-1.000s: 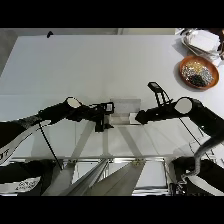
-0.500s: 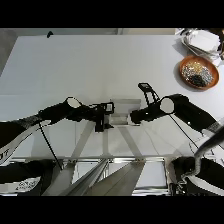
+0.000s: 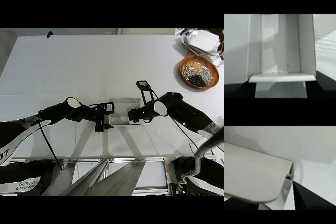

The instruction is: Fold the box and place the chain.

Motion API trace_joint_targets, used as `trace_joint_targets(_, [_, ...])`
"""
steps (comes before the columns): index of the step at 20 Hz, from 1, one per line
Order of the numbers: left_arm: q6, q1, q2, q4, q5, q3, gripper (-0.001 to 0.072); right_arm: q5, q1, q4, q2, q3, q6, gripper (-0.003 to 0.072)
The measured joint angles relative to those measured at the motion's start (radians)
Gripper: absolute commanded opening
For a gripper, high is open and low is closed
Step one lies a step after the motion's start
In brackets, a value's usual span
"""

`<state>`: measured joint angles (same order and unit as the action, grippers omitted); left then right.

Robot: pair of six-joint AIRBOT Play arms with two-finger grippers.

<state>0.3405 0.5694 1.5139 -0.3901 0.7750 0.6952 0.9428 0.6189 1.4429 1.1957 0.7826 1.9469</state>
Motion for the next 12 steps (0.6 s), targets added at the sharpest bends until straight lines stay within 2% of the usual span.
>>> trace_joint_targets(5, [0.000,0.000,0.000,0.000,0.000,0.000,0.0210,0.042,0.013,0.058,0.001,0.002,0.069,0.0402])
trace_joint_targets(12, [0.000,0.000,0.000,0.000,0.000,0.000,0.0210,0.022,0.059,0.071,0.058,0.002,0.126,0.0400])
